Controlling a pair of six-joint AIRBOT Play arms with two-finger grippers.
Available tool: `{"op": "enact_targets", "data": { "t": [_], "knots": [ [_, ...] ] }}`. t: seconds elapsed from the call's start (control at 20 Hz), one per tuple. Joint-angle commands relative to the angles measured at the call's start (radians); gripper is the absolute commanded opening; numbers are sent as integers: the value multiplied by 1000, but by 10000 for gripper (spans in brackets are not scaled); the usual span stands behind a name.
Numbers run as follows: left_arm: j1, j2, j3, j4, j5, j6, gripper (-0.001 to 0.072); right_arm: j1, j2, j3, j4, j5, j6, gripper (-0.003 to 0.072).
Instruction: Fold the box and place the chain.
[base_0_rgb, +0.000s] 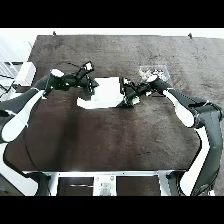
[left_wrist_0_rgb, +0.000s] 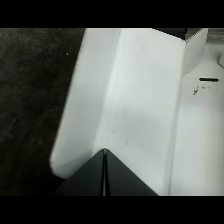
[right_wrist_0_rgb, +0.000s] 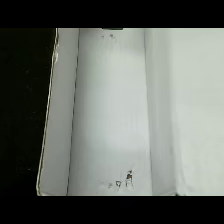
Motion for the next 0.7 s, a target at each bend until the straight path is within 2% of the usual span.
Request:
{"op": "enact_targets", "data": {
  "t": [0.0, 0.05, 0.1, 0.2, 0.35, 0.65],
  "knots": [
    [1, 81, 1, 139, -106, -40, 327, 0, 0, 0, 0, 0, 0, 596],
    [1, 98, 1, 180, -145, -93, 567, 0, 0, 0, 0, 0, 0, 596],
    [1, 116, 3, 225, -179, -156, 617, 0, 0, 0, 0, 0, 0, 596],
    [1, 134, 3, 326, -249, -219, 619, 0, 0, 0, 0, 0, 0, 596],
    [1, 132, 3, 430, -287, -292, 619, 0, 0, 0, 0, 0, 0, 596],
    [1, 95, 3, 485, -290, -307, 619, 0, 0, 0, 0, 0, 0, 596]
  ]
}}
